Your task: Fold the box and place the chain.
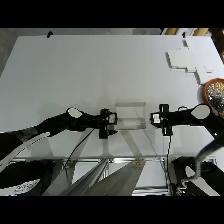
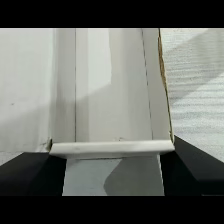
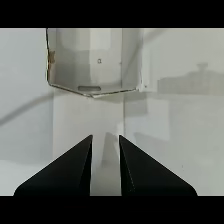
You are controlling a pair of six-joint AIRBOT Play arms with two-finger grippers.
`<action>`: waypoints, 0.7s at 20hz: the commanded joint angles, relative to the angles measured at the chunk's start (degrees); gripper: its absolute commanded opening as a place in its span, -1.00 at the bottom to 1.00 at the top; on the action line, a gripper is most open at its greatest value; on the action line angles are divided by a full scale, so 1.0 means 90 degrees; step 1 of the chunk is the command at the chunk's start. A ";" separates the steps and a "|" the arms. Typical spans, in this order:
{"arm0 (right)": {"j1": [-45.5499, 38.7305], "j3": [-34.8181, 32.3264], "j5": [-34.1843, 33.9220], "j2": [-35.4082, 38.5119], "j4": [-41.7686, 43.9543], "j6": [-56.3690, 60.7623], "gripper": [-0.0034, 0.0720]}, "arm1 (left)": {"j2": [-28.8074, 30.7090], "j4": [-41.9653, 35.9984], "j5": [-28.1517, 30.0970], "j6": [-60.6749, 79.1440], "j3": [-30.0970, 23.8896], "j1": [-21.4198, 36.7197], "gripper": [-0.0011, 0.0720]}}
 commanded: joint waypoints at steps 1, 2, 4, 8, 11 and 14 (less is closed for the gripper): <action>0.0005 -0.0010 0.0012 -0.0321 0.0731 -0.0478 -0.46 | 0.0002 0.0000 0.0000 0.0000 -0.0002 0.0002 -0.83; 0.0005 -0.0022 0.0051 -0.0408 0.0896 -0.0610 -0.46 | 0.0002 0.0000 0.0002 0.0000 -0.0002 0.0002 -0.83; 0.0005 -0.0041 0.0053 -0.0508 0.0976 -0.0678 -0.47 | 0.0002 0.0000 0.0000 0.0000 -0.0002 0.0002 -0.83; 0.0005 -0.0041 0.0250 -0.0675 0.1532 -0.0855 -0.49 | 0.0000 0.0000 0.0000 0.0000 -0.0002 0.0002 -0.83; 0.0180 -0.0041 0.0265 -0.0884 0.1581 -0.0945 -0.49 | 0.0002 0.0000 0.0000 0.0000 0.0000 0.0002 -0.83; 0.0401 -0.0041 0.0080 -0.1081 0.2064 -0.1064 -0.48 | 0.0000 0.0000 0.0000 0.0000 -0.0002 0.0002 -0.83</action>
